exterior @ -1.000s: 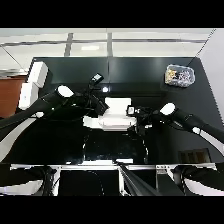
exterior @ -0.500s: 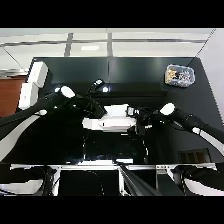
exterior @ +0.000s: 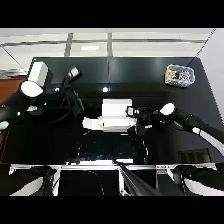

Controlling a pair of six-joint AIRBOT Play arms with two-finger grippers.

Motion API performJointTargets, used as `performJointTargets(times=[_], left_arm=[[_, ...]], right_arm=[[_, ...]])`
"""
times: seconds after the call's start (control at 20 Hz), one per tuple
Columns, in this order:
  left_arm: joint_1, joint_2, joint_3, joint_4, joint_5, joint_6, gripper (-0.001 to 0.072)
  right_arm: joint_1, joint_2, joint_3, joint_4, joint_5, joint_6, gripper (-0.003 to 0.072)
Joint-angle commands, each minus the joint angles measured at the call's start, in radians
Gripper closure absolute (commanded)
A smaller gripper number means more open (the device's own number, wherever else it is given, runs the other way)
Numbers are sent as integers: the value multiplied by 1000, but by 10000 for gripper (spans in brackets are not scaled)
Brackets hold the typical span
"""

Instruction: Fold the box and place the chain.

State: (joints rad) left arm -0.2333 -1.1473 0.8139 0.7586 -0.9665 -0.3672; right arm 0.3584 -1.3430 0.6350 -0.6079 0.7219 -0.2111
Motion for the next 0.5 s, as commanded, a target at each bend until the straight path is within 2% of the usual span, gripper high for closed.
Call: performJointTargets(times=[0.0, 0.05, 0.25, 0.35, 0.45], left_arm=[[-37, 45, -130, 0, 42, 368, 226], [-65, 34, -153, 0, 101, 476, 2], [-166, -33, -158, 22, 277, 622, 1], [-190, -63, -145, 5, 262, 625, 1], [-192, -87, -141, 0, 196, 620, 8]], right_arm=[[0, 0, 0, 2, -2, 2, 601], [0, 0, 0, 2, -1, 2, 601], [0, 0, 0, 2, -1, 2, 601], [0, 0, 0, 2, -1, 2, 601], [0, 0, 0, 2, -1, 2, 601]])
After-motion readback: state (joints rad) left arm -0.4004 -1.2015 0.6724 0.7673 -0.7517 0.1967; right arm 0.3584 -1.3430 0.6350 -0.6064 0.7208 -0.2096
